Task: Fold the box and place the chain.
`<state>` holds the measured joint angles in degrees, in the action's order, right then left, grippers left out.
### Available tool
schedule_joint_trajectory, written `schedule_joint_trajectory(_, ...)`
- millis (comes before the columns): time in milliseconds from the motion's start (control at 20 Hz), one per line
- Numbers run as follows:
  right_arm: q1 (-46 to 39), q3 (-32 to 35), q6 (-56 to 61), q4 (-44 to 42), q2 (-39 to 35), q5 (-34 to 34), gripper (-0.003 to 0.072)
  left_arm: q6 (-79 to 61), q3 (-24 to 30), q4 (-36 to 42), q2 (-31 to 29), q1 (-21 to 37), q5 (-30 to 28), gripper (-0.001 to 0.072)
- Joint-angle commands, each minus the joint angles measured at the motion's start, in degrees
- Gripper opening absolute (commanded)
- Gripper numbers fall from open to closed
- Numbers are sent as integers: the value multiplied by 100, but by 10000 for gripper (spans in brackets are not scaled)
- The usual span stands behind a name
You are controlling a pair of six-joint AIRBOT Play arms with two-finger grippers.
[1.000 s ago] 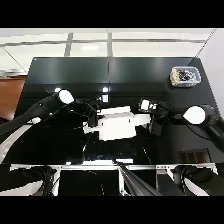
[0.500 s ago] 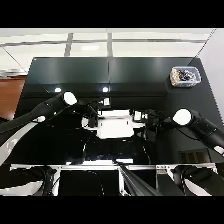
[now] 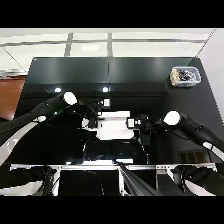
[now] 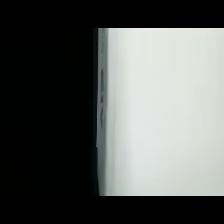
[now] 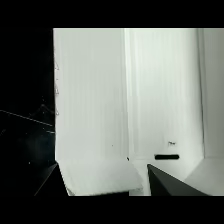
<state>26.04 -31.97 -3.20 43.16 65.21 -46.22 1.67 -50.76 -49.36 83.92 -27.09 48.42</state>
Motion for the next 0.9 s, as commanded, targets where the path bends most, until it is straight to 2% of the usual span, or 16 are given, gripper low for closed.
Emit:
schedule_joint_trajectory(0,280,-2,-111,-376,87,398,627,0,4,-13,4,-4,4,31)
schedule_joint_trajectory(400,-267,-407,-186,-426,-42,411,627,0,4,-13,4,-4,7,31)
schedule_joint_trajectory(650,-533,-420,-455,-708,-42,409,627,0,4,-13,4,-4,7,31)
schedule_joint_trajectory(850,-664,-417,-933,-1574,28,398,627,0,0,-13,4,-4,7,31)
